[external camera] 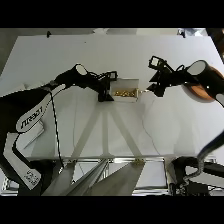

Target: Fold the box and place the chain.

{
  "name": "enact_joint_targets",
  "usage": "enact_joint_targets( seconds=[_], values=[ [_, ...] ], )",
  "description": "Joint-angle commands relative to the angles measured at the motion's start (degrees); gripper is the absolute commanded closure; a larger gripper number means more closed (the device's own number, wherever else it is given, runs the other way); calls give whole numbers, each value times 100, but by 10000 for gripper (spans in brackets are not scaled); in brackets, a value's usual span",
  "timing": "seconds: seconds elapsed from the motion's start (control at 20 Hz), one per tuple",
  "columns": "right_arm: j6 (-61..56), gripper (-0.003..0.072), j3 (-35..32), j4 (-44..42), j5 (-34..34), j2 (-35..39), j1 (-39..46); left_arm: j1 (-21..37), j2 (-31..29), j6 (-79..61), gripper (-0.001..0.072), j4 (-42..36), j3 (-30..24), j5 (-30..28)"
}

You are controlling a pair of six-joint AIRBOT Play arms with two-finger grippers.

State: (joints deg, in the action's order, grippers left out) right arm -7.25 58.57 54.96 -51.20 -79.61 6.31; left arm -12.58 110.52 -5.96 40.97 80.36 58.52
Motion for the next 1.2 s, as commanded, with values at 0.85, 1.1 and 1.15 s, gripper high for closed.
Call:
enact_joint_targets(
  seconds=[0.85, 1.1, 1.15],
  values=[
    [417, 677, 0, -422, 1513, -1567, -457, -2, 2, -2, 690, 2, 7, -2],
    [173, 676, 0, -415, 1279, -964, -444, -2, 0, 0, 690, 0, 7, -2],
    [-9, 676, 0, -417, 1303, -782, -444, -2, 0, 0, 690, 0, 7, -2]
  ],
)
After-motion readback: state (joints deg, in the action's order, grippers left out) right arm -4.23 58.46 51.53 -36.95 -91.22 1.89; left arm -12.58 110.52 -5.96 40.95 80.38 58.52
